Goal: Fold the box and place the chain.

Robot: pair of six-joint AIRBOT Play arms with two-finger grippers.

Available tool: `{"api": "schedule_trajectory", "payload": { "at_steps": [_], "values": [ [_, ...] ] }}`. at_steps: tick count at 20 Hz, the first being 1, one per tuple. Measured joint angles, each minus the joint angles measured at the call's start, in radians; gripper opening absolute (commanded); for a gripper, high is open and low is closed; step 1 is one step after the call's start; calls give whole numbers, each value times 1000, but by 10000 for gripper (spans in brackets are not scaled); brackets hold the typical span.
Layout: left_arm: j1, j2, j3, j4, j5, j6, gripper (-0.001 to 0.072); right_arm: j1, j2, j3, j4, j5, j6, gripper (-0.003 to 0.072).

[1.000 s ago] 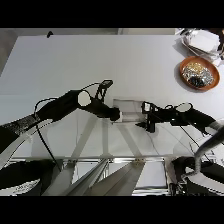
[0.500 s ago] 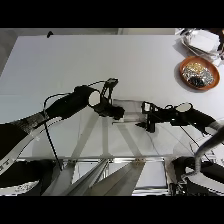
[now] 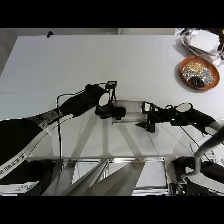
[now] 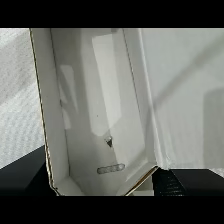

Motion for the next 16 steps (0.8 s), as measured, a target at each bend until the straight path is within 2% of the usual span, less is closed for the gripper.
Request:
{"api": "schedule_trajectory", "payload": {
  "at_steps": [1, 2, 4, 6, 14, 16],
  "values": [
    [-5, -6, 2, 10, -1, -21, 490, 0, 0, 0, 0, 0, 0, 411],
    [-10, -10, 3, 17, -2, -42, 457, 0, 0, 0, 0, 0, 0, 411],
    [-18, -16, 5, 36, -4, -75, 378, 0, 0, 0, 0, 0, 0, 411],
    [-26, -19, 6, 54, -4, -105, 263, 0, 0, 0, 0, 0, 0, 411],
    [-63, -37, 6, 87, -4, -182, 262, 0, 0, 0, 0, 0, 0, 411],
    [-68, -41, 6, 89, -5, -197, 167, 0, 0, 0, 0, 0, 0, 411]
  ]
}}
